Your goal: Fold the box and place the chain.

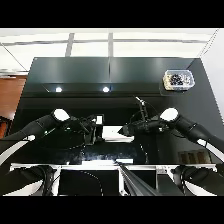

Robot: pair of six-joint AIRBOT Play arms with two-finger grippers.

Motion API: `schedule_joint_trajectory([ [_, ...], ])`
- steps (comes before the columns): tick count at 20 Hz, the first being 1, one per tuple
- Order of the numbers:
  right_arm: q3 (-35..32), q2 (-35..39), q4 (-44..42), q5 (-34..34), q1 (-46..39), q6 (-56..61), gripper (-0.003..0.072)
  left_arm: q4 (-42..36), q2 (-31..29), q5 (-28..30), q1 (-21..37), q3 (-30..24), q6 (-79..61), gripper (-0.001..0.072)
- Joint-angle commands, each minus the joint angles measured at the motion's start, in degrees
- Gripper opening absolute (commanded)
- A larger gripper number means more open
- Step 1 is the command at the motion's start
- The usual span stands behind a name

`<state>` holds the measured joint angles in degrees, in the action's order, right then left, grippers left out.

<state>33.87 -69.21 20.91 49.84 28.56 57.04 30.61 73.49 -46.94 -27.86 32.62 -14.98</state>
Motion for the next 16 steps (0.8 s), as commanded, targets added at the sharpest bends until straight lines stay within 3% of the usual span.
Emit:
schedule_joint_trajectory([
  [1, -0.3, -2.0, 3.0, -3.0, 1.4, 0.5, 0.0015, 0.0, 0.0, 0.0, 0.0, 0.0, 0.2, 0.0293],
  [4, -0.2, -2.0, 2.8, -2.3, 1.4, -0.2, 0.0016, -0.1, 0.0, 0.0, 0.0, 0.0, 0.2, 0.0293],
  [8, 2.5, -0.1, 2.3, 8.0, 0.9, -3.8, 0.0015, -1.6, 0.0, -1.3, 0.1, 0.0, 0.2, 0.0293],
  [12, 6.5, 8.0, 3.0, 17.6, -6.6, -2.7, 0.0015, 3.0, -2.2, -1.6, 0.2, 0.0, 3.7, 0.0314],
  [13, 7.0, 10.4, 4.2, 19.7, -9.3, -2.3, 0.0015, 5.2, -3.5, -1.6, 0.2, 0.0, 5.5, 0.0476],
  [14, 7.4, 12.9, 5.7, 21.4, -12.4, -1.6, 0.0015, 7.7, -4.9, -1.5, 0.3, 0.0, 7.9, 0.0720],
  [16, 7.4, 17.1, 9.7, 23.2, -18.2, 0.3, 0.0015, 13.7, -8.3, -1.6, 0.7, 0.0, 13.4, 0.0715],
])
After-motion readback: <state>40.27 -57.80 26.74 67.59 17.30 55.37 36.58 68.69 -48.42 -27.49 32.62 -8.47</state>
